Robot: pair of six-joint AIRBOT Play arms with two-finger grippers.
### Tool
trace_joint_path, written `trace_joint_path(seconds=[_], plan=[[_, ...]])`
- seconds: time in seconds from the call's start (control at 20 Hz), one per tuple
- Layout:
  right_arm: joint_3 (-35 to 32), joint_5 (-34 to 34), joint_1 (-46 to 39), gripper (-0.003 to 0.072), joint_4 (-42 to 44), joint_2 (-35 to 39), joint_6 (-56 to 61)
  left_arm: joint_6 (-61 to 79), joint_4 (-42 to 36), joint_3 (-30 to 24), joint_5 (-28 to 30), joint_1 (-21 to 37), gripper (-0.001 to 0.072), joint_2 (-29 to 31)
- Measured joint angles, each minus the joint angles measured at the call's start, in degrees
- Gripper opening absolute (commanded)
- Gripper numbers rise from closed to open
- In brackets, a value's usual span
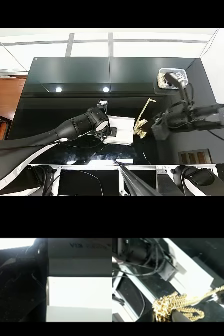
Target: Fold the box and place the chain.
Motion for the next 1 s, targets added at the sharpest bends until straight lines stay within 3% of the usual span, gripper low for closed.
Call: trace_joint_path(seconds=[0.3,0.85,0.9,0.95,1.0], plan=[[-3.17,-7.56,3.21,0.0007,1.64,-2.51,-0.04,0.0,0.0,0.0,0.0,0.0,0.003,0.0],[-4.46,-12.52,7.02,0.0021,1.66,-8.87,-0.04,0.02,-0.13,0.0,0.0,0.0,0.003,0.0],[-4.46,-12.81,7.3,0.0157,1.05,-9.33,-0.04,0.0,-0.15,0.0,0.0,0.0,0.003,0.0],[-4.5,-12.9,7.41,0.0414,-0.17,-9.66,0.5,0.0,-0.17,0.0,0.0,0.0,0.003,0.0],[-4.5,-13.03,7.52,0.045,-1.55,-9.84,1.07,0.0,-0.2,0.0,0.0,0.0,0.003,-0.02]])
